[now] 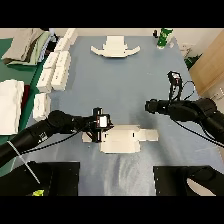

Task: Fold the box.

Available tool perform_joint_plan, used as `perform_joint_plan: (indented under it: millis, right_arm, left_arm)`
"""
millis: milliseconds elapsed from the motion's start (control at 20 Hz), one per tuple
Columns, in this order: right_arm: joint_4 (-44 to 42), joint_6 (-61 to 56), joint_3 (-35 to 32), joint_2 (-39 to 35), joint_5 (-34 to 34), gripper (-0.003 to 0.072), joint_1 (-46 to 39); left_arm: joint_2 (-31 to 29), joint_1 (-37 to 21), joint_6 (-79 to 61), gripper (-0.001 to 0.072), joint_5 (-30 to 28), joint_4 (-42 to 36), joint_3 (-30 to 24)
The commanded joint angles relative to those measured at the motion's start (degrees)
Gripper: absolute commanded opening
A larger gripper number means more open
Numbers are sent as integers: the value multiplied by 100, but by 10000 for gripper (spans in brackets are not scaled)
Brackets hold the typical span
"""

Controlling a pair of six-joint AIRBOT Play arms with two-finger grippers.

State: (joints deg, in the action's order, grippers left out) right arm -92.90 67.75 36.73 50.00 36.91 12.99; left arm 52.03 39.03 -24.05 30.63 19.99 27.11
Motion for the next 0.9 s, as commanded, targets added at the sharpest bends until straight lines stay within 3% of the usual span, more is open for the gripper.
perform_joint_plan:
  millis: [0, 550, 850]
  right_arm:
    - [4, 0, -2, -2, 0, 277, -2]
    - [-44, 0, -2, -2, 22, 277, -2]
    - [-44, 0, -2, -2, 15, 277, -2]
  left_arm:
    - [-28, 358, -125, 15, -542, -280, -317]
    - [15, 444, -20, 17, -605, -632, -516]
    - [13, -306, -11, 17, 579, -654, -503]
